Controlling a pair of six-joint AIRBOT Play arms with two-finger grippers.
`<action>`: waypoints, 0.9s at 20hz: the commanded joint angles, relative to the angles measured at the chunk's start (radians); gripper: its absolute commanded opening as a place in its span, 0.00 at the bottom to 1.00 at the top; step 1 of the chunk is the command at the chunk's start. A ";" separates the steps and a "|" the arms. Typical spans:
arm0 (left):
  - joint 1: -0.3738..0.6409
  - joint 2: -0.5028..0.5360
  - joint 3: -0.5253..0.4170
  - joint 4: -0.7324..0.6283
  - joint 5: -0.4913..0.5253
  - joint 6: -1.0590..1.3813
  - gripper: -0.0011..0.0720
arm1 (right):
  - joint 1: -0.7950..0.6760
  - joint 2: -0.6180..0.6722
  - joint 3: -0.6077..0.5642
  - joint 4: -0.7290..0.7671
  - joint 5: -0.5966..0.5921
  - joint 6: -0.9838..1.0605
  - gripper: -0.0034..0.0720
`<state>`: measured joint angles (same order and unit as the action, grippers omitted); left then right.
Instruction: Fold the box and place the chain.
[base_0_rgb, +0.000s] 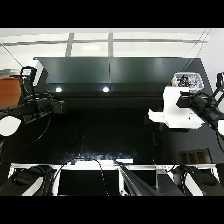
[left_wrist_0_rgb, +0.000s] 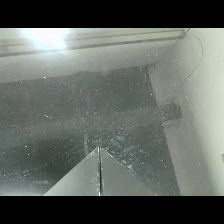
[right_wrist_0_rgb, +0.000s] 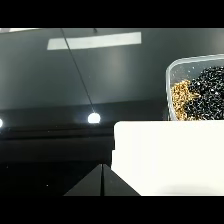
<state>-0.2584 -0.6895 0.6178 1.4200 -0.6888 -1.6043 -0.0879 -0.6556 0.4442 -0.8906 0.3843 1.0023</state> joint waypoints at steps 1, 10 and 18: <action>0.001 0.000 0.000 0.000 0.000 0.000 0.05 | 0.001 0.000 -0.001 0.000 0.000 0.000 0.07; 0.001 0.000 0.000 0.000 0.000 0.000 0.05 | 0.001 0.000 -0.001 0.000 0.000 0.000 0.07; 0.000 0.000 0.000 -0.043 0.017 0.000 0.05 | 0.001 0.000 -0.001 0.001 0.000 0.000 0.07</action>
<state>-0.2584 -0.6895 0.6178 1.3972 -0.6811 -1.6043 -0.0875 -0.6556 0.4442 -0.8906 0.3843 1.0023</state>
